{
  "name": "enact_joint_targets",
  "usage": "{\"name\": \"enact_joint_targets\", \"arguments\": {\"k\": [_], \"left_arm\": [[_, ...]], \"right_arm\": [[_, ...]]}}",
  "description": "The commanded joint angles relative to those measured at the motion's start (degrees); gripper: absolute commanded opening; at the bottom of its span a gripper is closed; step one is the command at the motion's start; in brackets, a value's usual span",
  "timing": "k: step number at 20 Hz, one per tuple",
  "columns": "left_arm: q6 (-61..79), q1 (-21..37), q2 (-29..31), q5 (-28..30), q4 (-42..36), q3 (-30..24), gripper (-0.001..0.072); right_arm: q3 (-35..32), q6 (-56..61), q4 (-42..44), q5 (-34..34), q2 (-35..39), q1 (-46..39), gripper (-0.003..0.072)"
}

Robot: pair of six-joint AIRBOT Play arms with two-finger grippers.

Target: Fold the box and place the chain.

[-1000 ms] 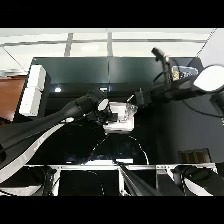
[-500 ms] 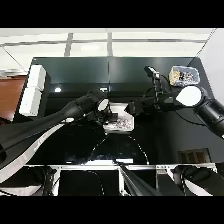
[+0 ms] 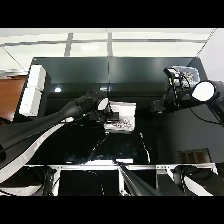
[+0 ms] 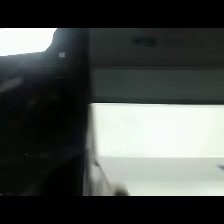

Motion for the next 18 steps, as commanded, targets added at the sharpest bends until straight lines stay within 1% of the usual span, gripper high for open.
{"name": "enact_joint_targets", "arguments": {"k": [1,4,6,8,10,11,12,13,14,15,16,17,18], "left_arm": [[-2.7,-0.3,0.3,0.9,-3.1,0.8,0.0378],[0.8,-0.3,3.7,0.9,-2.5,1.0,0.0378],[5.4,-0.3,7.9,-1.0,1.0,1.0,0.0378],[8.9,-0.2,13.0,-6.1,9.3,0.4,0.0378],[10.7,1.1,18.0,-10.1,18.4,-2.4,0.0377],[12.2,3.0,20.3,-11.3,21.1,-4.6,0.0377],[13.2,6.3,22.6,-11.2,21.9,-7.5,0.0377],[13.4,10.6,24.5,-10.7,21.0,-10.6,0.0376],[14.3,15.0,25.8,-9.3,18.1,-13.6,0.0376],[17.5,19.6,26.2,-7.3,11.7,-16.6,0.0376],[26.0,23.0,25.9,-5.2,3.1,-19.2,0.0377],[39.1,25.1,25.2,-3.8,-7.2,-21.6,0.0377],[55.0,26.2,24.4,-3.2,-17.3,-23.9,0.0383]], "right_arm": [[0.0,0.2,-1.6,1.1,0.0,-0.8,0.0367],[0.0,-0.3,-1.7,1.8,0.0,-0.8,0.0367],[0.0,-0.3,-1.7,2.3,0.0,-0.8,0.0367],[0.0,-0.3,-1.7,2.7,0.0,-0.8,0.0367],[0.0,-0.3,-1.7,2.9,0.0,-0.8,0.0367],[0.0,-0.3,-1.8,2.7,0.0,-0.8,0.0367],[0.0,-0.3,-1.8,2.2,0.0,-0.8,0.0367],[0.0,-0.3,-1.7,1.5,0.0,-0.8,0.0367],[0.0,-0.3,-1.7,0.9,0.0,-0.8,0.0367],[0.0,-0.2,-1.7,0.5,0.0,-0.8,0.0367],[0.0,-0.2,-1.7,0.2,0.0,-0.8,0.0367],[0.0,-0.2,-1.7,-0.1,0.0,-0.8,0.0367],[0.0,-0.2,-1.7,-0.5,0.0,-0.8,0.0367]]}}
